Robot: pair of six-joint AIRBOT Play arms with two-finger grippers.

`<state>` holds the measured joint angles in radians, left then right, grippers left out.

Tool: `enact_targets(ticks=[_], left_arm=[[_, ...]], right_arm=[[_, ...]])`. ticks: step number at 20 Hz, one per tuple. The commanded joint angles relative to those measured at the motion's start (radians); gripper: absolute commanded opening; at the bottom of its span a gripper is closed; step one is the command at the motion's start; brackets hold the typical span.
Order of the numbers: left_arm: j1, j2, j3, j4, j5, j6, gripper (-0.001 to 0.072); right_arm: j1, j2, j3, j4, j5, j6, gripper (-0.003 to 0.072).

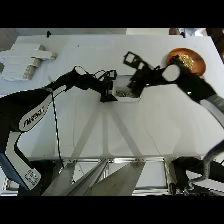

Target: Fold the box and place the chain.

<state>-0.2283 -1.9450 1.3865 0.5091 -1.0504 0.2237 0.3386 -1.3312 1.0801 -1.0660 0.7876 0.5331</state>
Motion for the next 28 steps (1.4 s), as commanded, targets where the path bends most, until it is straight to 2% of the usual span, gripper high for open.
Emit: enact_targets(ticks=[1,3,5,9,11,14,16,22,24,27,28], left_arm=[[0.000,0.000,0.000,0.000,0.000,0.000,0.0376],[0.000,0.000,0.000,0.000,0.000,0.000,0.0376],[0.000,0.000,0.000,0.000,0.000,0.000,0.0376],[0.000,0.000,0.000,0.000,0.000,0.000,0.0376],[0.000,0.000,0.000,0.000,0.000,0.000,0.0376],[0.000,0.000,0.000,0.000,0.000,0.000,0.0376],[0.000,0.000,0.000,0.000,0.000,0.000,0.0376],[0.000,0.000,0.000,0.000,0.000,0.000,0.0376],[0.000,0.000,0.000,0.000,0.000,0.000,0.0376],[0.000,0.000,0.000,0.000,0.000,0.000,0.0376],[0.000,0.000,0.000,0.000,0.000,0.000,0.0376]], right_arm=[[-0.175,0.041,0.000,-0.006,0.238,-0.184,0.0338],[-0.275,0.040,0.000,-0.006,0.278,-0.314,0.0342],[-0.335,0.030,0.000,0.013,0.248,-0.372,0.0340],[-0.350,-0.095,0.000,0.057,0.205,-0.502,0.0339],[-0.338,-0.172,0.000,0.057,0.167,-0.503,0.0338],[-0.332,-0.248,0.001,0.125,0.059,-0.383,0.0339],[-0.319,-0.278,0.001,0.190,0.029,-0.376,0.0339],[-0.258,-0.327,0.002,0.187,-0.121,-0.346,0.0332],[-0.250,-0.334,0.002,0.164,-0.152,-0.314,0.0215],[-0.246,-0.336,0.002,0.101,-0.137,-0.260,0.0021],[-0.246,-0.336,0.002,0.093,-0.124,-0.242,0.0015]])
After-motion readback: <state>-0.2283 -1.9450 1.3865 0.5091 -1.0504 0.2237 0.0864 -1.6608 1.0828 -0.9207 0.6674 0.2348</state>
